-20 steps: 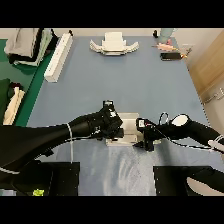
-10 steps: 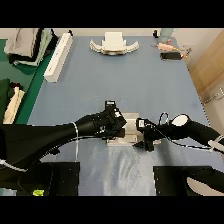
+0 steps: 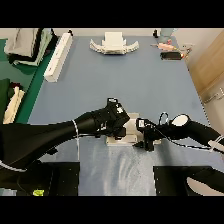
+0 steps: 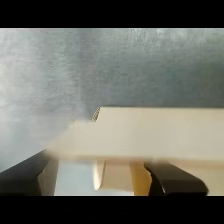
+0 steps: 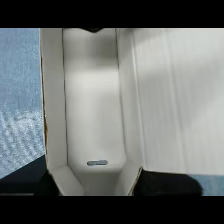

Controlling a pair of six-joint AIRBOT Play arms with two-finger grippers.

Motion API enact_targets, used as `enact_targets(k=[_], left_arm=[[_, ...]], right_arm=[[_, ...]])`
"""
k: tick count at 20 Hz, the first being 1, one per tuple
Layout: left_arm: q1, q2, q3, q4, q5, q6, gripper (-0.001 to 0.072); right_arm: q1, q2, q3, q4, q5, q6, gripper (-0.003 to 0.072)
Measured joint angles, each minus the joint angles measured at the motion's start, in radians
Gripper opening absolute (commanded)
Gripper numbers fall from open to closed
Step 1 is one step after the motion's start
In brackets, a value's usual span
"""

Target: Fold the box.

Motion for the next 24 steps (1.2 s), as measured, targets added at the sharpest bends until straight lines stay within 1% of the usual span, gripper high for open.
enact_targets(k=[3,4,5,6,7,9,12,14,18,19,21,22,24], left_arm=[[0.004,0.043,0.052,0.002,-0.11,0.036,0.0612],[0.004,0.061,0.067,0.004,-0.137,0.043,0.0574],[0.003,0.085,0.081,0.005,-0.172,0.049,0.0362],[0.003,0.108,0.091,0.004,-0.2,0.055,0.0029],[0.003,0.133,0.099,0.005,-0.228,0.061,0.0015],[0.003,0.174,0.108,0.008,-0.262,0.072,0.0015],[0.003,0.204,0.113,0.019,-0.282,0.134,0.0014],[0.003,0.214,0.114,0.023,-0.265,0.212,0.0014],[0.008,0.229,0.111,0.028,-0.186,0.438,0.0014],[0.022,0.243,0.099,0.026,-0.166,0.509,0.0014],[0.071,0.298,0.045,0.021,-0.115,0.677,0.0014],[0.102,0.333,0.004,0.001,-0.084,0.781,0.0014],[0.185,0.416,-0.101,-0.082,-0.001,1.034,0.0017]], right_arm=[[0.0,0.0,0.0,0.0,0.0,0.0,0.0506],[0.0,0.0,0.0,0.0,0.0,0.0,0.0506],[0.0,0.0,0.0,0.0,0.0,0.0,0.0506],[0.0,0.0,0.0,0.0,0.0,0.0,0.0506],[0.0,0.0,0.0,0.0,0.0,0.0,0.0506],[0.0,0.0,0.0,0.0,0.0,0.0,0.0506],[0.0,0.0,0.0,0.0,0.0,0.0,0.0506],[0.0,0.0,0.0,0.0,0.0,0.0,0.0506],[0.0,0.0,0.0,0.0,0.0,0.0,0.0506],[0.0,0.0,0.0,0.0,0.0,0.0,0.0506],[0.0,0.0,0.0,0.0,0.0,0.0,0.0506],[0.0,0.0,0.0,0.0,0.0,0.0,0.0506],[0.0,0.0,0.0,0.0,0.0,0.0,0.0506]])
